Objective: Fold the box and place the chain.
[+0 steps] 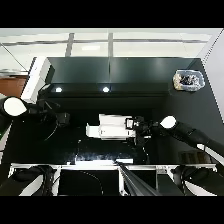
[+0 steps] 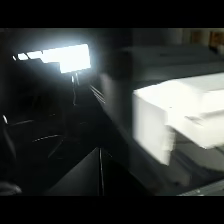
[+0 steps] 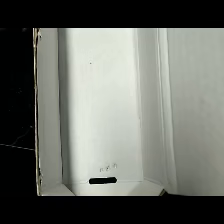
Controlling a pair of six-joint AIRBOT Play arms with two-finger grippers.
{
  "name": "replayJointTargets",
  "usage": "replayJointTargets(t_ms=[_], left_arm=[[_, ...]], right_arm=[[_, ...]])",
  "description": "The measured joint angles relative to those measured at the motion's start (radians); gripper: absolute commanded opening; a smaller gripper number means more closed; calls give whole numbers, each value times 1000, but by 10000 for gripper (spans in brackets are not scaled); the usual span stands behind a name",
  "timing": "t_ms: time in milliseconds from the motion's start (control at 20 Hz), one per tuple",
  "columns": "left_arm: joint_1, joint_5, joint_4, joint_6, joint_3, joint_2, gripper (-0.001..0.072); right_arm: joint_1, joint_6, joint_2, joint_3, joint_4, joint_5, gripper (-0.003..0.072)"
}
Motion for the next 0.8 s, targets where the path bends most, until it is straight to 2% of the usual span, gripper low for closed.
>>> replayJointTargets(t_ms=[200, 350, 550, 800], left_arm=[[92, 52, -211, 180, -175, -43, 33], [109, 113, -394, 352, -253, -114, 32], [67, 185, -547, 479, -286, -217, 31], [-33, 245, -628, 534, -283, -285, 31]], right_arm=[[0, 0, 0, 0, 0, 0, 538], [0, 0, 0, 0, 0, 0, 538], [0, 0, 0, 0, 0, 0, 538], [0, 0, 0, 0, 0, 0, 538]])
